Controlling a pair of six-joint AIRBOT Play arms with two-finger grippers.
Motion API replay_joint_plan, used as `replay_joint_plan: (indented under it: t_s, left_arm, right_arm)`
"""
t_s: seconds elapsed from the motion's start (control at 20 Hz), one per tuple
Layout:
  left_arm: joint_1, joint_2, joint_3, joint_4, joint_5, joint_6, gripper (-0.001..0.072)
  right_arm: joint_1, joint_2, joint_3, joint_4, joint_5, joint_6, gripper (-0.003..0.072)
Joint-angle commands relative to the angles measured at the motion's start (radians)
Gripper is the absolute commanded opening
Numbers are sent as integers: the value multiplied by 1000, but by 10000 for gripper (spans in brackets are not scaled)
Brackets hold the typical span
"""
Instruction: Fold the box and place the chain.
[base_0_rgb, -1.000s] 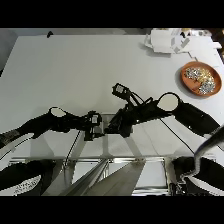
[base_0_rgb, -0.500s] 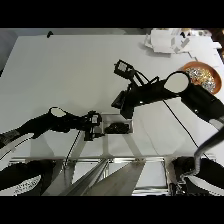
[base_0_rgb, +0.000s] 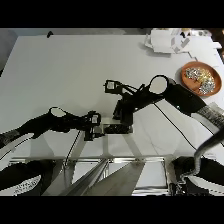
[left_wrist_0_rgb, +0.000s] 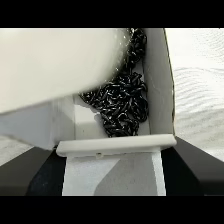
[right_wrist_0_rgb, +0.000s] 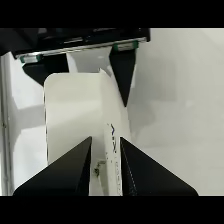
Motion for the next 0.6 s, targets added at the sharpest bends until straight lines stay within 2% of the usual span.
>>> replay_joint_plan:
  t_s: [0.0, 0.1, 0.2, 0.55]
  left_arm:
    - [0, 0, 0, 0, 0, 0, 136]
    - [0, 0, 0, 0, 0, 0, 136]
    - [0, 0, 0, 0, 0, 0, 136]
    - [0, 0, 0, 0, 0, 0, 136]
  right_arm:
    - [11, -6, -1, -3, 46, -77, 211]
    - [28, -5, -7, -7, 41, -83, 212]
    - [54, -5, -12, -14, 29, -89, 272]
    - [113, -5, -19, -123, -66, -92, 274]
